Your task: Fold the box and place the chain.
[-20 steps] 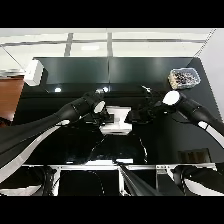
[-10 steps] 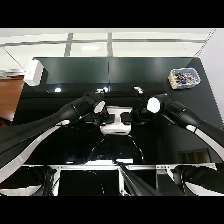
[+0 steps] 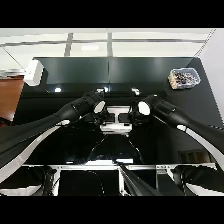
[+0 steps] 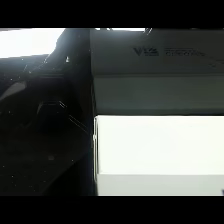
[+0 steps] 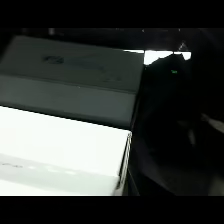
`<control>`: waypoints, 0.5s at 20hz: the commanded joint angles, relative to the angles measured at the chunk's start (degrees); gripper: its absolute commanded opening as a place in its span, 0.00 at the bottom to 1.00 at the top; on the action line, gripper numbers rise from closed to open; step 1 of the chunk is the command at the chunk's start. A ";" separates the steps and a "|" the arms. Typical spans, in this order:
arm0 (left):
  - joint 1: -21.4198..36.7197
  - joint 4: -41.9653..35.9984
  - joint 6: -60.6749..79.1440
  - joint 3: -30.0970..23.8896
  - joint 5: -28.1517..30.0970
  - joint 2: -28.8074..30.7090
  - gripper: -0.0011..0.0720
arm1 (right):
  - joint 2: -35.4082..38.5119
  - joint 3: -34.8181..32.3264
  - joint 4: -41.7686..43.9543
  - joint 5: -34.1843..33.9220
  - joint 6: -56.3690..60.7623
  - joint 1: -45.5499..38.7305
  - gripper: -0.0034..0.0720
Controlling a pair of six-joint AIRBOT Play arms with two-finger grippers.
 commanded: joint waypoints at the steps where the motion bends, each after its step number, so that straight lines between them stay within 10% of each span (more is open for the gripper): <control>1: 0.02 0.02 0.02 0.04 -0.15 -0.02 0.05 | -2.93 4.33 -8.79 6.91 6.47 2.36 0.46; 6: 0.02 0.02 0.02 0.04 -0.17 -0.02 0.05 | -3.21 4.55 -9.38 7.69 9.99 2.47 0.45; 10: 0.02 0.02 0.07 0.04 -0.22 -0.02 0.05 | -3.82 4.55 -6.56 7.74 10.10 2.45 0.20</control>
